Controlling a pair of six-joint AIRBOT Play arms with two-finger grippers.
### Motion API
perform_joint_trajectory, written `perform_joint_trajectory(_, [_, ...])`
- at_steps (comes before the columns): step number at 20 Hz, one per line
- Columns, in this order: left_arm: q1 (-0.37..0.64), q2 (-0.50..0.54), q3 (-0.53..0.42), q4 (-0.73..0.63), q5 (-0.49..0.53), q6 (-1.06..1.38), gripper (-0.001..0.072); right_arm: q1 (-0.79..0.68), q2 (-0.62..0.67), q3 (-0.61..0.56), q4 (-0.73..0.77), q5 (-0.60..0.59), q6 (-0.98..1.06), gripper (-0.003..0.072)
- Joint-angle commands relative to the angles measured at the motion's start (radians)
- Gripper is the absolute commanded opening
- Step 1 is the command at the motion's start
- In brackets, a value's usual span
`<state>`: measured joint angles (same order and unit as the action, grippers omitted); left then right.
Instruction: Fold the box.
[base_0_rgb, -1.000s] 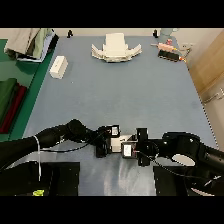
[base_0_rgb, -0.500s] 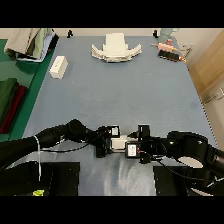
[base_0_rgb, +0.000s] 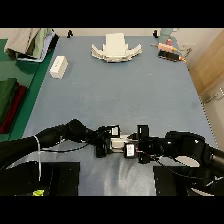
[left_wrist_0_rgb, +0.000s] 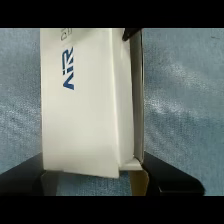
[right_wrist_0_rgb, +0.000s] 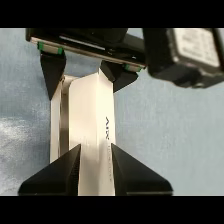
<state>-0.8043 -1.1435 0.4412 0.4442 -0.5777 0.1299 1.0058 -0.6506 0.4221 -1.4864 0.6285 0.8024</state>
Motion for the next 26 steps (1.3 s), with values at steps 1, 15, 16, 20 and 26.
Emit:
perform_joint_trajectory(1, [0.0, 0.0, 0.0, 0.001, 0.0, 0.001, 0.0468, 0.0, -0.028, 0.0, 0.002, 0.0, 0.0, 0.0233])
perform_joint_trajectory(15, [0.0, 0.0, 0.0, 0.001, 0.0, 0.001, 0.0468, 0.0, -0.03, 0.0, 0.137, 0.055, 0.0, 0.0211])
perform_joint_trajectory(16, [0.0, 0.0, 0.0, 0.001, 0.0, 0.001, 0.0468, 0.0, -0.03, 0.0, 0.144, 0.064, 0.0, 0.0211])
perform_joint_trajectory(20, [0.0, 0.0, 0.0, 0.001, 0.0, 0.001, 0.0468, 0.0, -0.027, 0.001, 0.144, 0.063, 0.0, 0.0233])
perform_joint_trajectory(26, [0.0, 0.0, 0.0, 0.001, 0.0, 0.001, 0.0468, -0.001, 0.031, 0.003, 0.147, -0.015, 0.011, 0.0371])
